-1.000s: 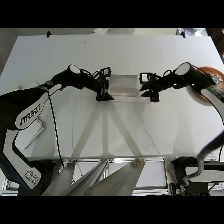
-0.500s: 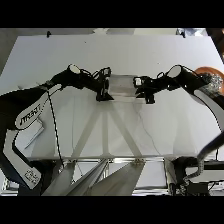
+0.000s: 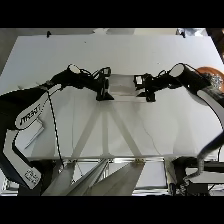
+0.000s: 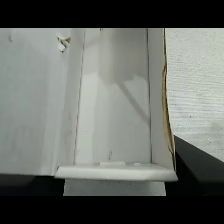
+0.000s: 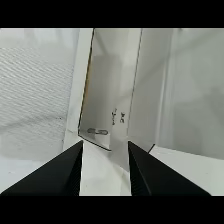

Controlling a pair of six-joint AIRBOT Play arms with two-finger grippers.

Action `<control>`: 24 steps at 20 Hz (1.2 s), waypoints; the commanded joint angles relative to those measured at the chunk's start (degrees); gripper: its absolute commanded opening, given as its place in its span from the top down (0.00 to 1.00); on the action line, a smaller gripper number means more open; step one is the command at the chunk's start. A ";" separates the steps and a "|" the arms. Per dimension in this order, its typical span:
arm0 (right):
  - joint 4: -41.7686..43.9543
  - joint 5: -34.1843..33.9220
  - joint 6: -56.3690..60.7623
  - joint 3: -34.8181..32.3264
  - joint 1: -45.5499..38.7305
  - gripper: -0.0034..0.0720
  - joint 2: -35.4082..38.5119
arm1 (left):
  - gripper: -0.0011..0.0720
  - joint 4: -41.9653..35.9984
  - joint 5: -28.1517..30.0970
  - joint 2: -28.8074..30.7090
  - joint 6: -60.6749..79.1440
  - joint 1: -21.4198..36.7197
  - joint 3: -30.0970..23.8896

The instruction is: Fold the box and place the chain.

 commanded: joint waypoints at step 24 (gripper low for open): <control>4.26 -4.44 -1.46 0.00 -0.07 0.67 -6.84 | 0.69 0.09 -0.15 0.02 0.11 -0.02 -0.02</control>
